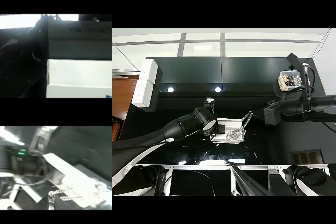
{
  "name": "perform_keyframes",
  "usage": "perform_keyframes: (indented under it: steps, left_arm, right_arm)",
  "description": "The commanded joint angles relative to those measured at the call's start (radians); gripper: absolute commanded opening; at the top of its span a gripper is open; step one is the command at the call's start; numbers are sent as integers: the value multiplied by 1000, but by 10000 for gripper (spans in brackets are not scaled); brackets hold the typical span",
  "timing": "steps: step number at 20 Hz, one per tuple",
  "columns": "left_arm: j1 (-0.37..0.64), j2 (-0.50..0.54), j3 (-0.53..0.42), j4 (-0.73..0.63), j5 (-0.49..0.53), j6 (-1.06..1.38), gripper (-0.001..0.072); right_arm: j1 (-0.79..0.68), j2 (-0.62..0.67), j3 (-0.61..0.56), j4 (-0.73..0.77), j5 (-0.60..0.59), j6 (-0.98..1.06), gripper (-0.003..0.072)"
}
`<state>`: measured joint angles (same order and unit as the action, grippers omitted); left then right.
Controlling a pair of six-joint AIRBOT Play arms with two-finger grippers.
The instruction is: Fold the box and place the chain.
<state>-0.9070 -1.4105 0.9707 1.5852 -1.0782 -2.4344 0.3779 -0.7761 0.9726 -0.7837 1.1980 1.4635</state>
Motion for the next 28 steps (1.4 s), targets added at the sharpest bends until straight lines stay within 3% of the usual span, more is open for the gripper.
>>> perform_keyframes:
  steps: [1, 9, 15, 16, 17, 18, 22, 24, 27, 28]
  left_arm:
    - [1, 0, 0, 0, 0, 0, 28]
    - [1, 0, 0, 0, 0, 0, 28]
    - [1, 0, 0, 0, 0, 0, 28]
    - [1, 0, 0, 0, -1, 0, 28]
    - [1, 0, 0, 0, -1, 0, 28]
    - [1, 0, 0, 0, -1, 0, 28]
    - [1, 0, 0, 0, -1, 0, 28]
    - [1, 0, 0, 0, -1, 0, 28]
    - [1, 0, 0, 0, -1, 0, 28]
    - [1, 0, 0, 0, -1, 0, 28]
  right_arm:
    - [51, -34, -1, 73, -60, -19, 11]
    - [81, -130, -15, 64, -69, -48, 11]
    - [117, -172, -169, -19, -164, -40, 11]
    - [116, -175, -177, -23, -173, -40, 54]
    - [111, -175, -175, -31, -174, -40, 284]
    - [86, -174, -164, -45, -147, -51, 447]
    - [-113, -127, -142, -161, -17, -232, 453]
    - [-182, -120, -203, -219, -79, -334, 453]
    - [-172, -120, -389, -188, -302, -557, 462]
    - [-152, -121, -435, -182, -364, -638, 682]
